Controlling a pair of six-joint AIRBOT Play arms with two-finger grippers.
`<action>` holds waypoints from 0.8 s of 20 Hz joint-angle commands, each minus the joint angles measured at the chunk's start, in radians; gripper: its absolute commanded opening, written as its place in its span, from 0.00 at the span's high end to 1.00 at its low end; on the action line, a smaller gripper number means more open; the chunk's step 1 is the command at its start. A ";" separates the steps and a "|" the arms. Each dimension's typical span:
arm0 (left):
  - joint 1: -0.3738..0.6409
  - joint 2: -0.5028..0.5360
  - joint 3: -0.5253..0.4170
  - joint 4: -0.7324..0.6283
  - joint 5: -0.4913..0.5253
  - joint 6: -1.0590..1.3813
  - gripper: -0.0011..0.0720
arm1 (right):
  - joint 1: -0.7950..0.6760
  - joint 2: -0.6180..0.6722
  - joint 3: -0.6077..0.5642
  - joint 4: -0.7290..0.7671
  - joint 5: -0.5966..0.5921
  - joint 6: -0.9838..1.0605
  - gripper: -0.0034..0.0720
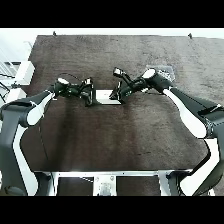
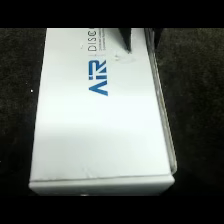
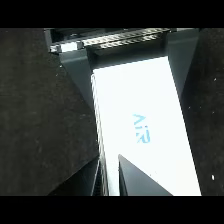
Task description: Fold the box and place the chain.
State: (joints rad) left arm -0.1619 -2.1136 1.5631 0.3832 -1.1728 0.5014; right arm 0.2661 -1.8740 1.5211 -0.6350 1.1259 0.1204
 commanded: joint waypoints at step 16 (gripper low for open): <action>0.001 0.000 0.000 -0.002 0.006 -0.003 0.51 | 0.001 -0.029 -0.013 -0.009 0.053 0.209 0.94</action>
State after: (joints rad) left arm -0.1623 -2.1136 1.5627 0.3828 -1.1694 0.5011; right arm 0.2653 -1.9137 1.5055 -0.6094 1.1667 0.2836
